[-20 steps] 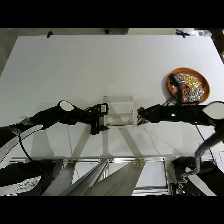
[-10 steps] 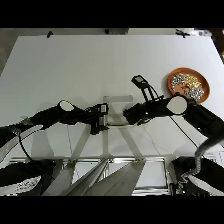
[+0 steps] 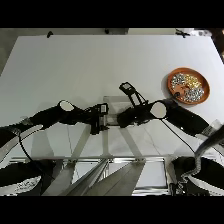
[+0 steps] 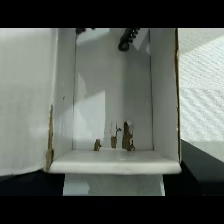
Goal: Fold the box and place the chain.
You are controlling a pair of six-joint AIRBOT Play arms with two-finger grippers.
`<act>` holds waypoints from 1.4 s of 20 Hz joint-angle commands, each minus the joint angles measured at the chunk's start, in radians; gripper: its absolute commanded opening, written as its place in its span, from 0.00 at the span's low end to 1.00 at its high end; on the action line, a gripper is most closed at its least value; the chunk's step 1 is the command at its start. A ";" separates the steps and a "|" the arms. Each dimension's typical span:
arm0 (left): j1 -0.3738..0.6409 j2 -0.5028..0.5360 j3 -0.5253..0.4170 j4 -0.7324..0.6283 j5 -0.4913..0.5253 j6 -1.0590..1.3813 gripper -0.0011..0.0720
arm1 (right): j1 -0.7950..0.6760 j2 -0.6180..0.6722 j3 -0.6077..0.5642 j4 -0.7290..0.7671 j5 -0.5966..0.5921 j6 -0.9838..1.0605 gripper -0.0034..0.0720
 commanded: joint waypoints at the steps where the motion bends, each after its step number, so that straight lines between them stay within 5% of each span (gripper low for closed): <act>1: 0.000 0.001 0.000 0.000 0.000 0.000 0.30 | 0.015 -0.010 0.001 -0.006 -0.009 0.008 0.32; 2: 0.000 0.001 0.000 0.000 0.000 0.000 0.30 | 0.015 -0.010 0.003 -0.006 -0.007 0.008 0.40; 6: 0.000 0.001 0.000 0.000 0.000 0.000 0.30 | 0.014 -0.008 0.067 -0.048 0.079 0.023 0.40; 11: 0.000 0.001 0.000 0.000 0.000 0.000 0.30 | -0.071 -0.004 0.214 -0.426 0.430 0.244 0.40; 15: 0.000 0.001 0.000 0.000 0.000 0.000 0.30 | -0.222 0.025 0.221 -0.682 0.612 0.333 0.40; 17: 0.000 0.001 0.000 0.000 0.000 0.000 0.30 | -0.309 0.028 0.220 -0.733 0.603 0.378 0.41; 18: 0.000 0.001 0.000 0.000 0.000 0.000 0.30 | -0.359 0.027 0.217 -0.735 0.565 0.422 0.52; 20: 0.000 0.001 0.000 0.000 0.000 0.000 0.30 | -0.446 0.026 0.196 -0.731 0.477 0.506 0.95; 28: 0.000 0.001 0.000 0.000 0.000 0.000 0.30 | -0.589 0.018 0.008 -0.715 0.179 0.782 0.94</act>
